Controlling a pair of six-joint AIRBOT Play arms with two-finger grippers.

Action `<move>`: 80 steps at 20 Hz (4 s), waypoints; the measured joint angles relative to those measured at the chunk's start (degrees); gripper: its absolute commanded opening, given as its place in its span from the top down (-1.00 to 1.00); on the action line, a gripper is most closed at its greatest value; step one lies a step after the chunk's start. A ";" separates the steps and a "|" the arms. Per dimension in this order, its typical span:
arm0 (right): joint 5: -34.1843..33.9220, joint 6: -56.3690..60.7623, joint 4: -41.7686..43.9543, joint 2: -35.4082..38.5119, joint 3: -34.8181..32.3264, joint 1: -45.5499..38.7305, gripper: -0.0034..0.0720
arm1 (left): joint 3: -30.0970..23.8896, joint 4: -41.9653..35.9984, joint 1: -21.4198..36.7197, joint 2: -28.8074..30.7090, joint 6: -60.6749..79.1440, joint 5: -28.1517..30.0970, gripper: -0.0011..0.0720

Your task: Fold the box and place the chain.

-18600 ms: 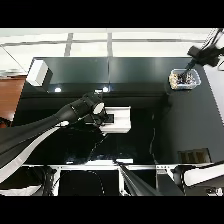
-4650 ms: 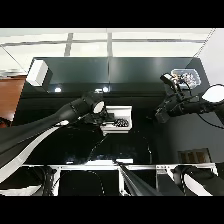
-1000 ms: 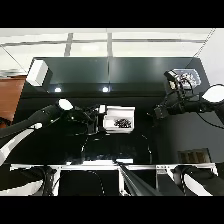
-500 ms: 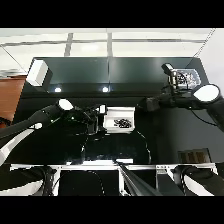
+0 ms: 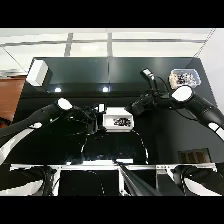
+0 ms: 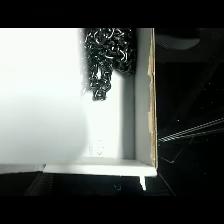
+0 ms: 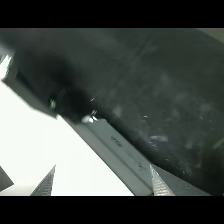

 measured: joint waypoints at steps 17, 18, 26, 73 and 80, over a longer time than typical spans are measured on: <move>4.57 -23.12 -3.69 -0.44 1.22 4.70 -0.54 | 0.00 0.02 0.31 0.00 0.00 -0.39 0.00; 4.35 -23.39 -4.24 -0.44 1.22 5.14 -0.51 | 0.00 0.02 0.31 0.00 0.00 -0.42 0.00; 6.86 -23.15 -6.69 -0.44 1.22 6.36 -0.17 | 0.00 0.02 0.31 -0.02 0.00 -0.44 0.00; 10.78 -20.33 -11.52 -0.70 0.94 6.45 0.06 | 0.00 0.04 0.31 0.00 -0.02 -0.50 0.00; 10.27 -20.35 -10.88 -0.74 0.87 6.45 0.06 | 0.00 0.04 0.31 0.00 0.00 -0.46 0.00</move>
